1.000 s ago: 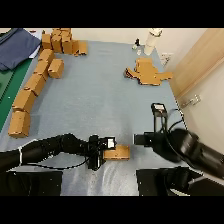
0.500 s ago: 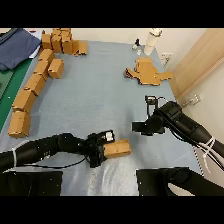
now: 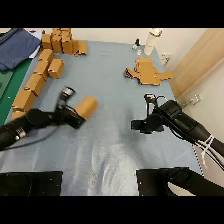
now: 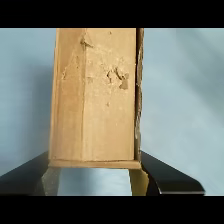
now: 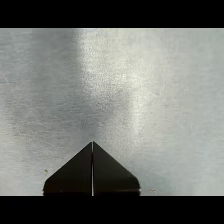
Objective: Fold the box.
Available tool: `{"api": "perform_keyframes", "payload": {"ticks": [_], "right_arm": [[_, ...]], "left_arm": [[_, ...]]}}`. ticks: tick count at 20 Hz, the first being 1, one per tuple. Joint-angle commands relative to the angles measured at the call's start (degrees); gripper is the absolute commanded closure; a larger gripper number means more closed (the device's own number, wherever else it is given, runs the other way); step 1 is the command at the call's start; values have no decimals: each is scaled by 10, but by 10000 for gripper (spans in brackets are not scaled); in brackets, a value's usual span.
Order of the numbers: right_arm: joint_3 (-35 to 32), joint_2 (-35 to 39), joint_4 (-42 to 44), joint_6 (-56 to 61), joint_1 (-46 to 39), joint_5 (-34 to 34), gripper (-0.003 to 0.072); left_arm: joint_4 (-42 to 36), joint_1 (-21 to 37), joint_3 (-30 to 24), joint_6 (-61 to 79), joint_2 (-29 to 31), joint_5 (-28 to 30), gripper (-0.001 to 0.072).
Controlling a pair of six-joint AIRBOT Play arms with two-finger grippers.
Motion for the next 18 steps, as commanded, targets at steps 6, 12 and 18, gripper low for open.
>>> {"api": "perform_keyframes", "payload": {"ticks": [6, 12, 18], "right_arm": [[0, 0, 12, -1, 0, 33, 681], [0, 0, 17, -1, 0, 33, 681], [0, 0, 17, -1, 0, 35, 681]], "left_arm": [[46, 251, 175, -76, -172, -39, 259], [113, 261, 311, -144, -319, -40, 259], [159, 261, 367, -168, -358, -28, 201]]}}
